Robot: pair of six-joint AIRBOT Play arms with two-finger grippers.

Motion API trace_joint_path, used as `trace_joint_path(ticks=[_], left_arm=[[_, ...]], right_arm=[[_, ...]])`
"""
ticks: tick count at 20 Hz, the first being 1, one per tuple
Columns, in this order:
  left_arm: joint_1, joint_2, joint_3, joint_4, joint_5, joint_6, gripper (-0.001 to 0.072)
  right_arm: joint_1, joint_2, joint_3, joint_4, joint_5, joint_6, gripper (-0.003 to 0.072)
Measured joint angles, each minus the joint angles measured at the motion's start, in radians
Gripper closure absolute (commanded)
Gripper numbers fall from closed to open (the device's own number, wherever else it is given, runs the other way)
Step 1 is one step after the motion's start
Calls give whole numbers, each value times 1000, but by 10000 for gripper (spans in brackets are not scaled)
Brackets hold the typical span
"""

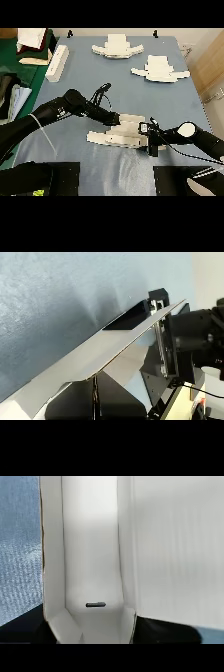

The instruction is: Fold the box.

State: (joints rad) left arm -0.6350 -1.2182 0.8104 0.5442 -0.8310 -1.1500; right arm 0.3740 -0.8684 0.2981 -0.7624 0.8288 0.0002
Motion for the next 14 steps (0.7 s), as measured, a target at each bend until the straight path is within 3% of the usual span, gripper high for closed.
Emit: trace_joint_path(ticks=[6,14], left_arm=[[24,-79,4,-10,17,-68,694],[41,-175,5,-8,-69,-117,694]], right_arm=[[0,0,0,0,-1,0,83],[0,0,0,0,-2,0,83]])
